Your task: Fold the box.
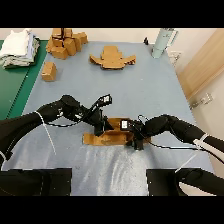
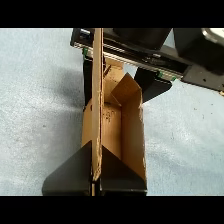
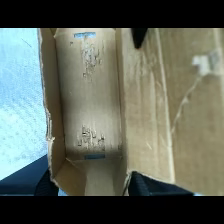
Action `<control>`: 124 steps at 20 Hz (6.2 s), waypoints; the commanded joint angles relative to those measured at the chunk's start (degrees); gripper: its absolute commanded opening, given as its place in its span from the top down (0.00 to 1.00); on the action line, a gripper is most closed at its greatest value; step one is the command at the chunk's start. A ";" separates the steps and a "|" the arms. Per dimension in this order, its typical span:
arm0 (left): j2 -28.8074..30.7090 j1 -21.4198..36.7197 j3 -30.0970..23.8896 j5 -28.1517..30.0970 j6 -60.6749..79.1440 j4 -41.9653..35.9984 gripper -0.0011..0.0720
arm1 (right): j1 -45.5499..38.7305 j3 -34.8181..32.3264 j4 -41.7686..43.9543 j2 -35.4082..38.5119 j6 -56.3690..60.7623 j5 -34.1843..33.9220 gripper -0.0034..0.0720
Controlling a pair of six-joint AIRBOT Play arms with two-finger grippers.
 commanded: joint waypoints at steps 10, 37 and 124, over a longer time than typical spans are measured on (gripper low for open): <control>5.33 2.71 0.00 2.75 -19.98 5.70 0.03 | 0.07 -0.02 -0.04 -0.02 0.00 -0.04 0.29; -2.10 -4.94 1.42 13.90 -73.77 11.37 0.97 | 0.07 -0.02 -0.04 -0.02 0.00 -0.04 0.29; 47.43 4.17 -19.19 4.85 -103.93 62.01 0.97 | 0.07 -0.02 -0.04 -0.02 0.00 -0.04 0.29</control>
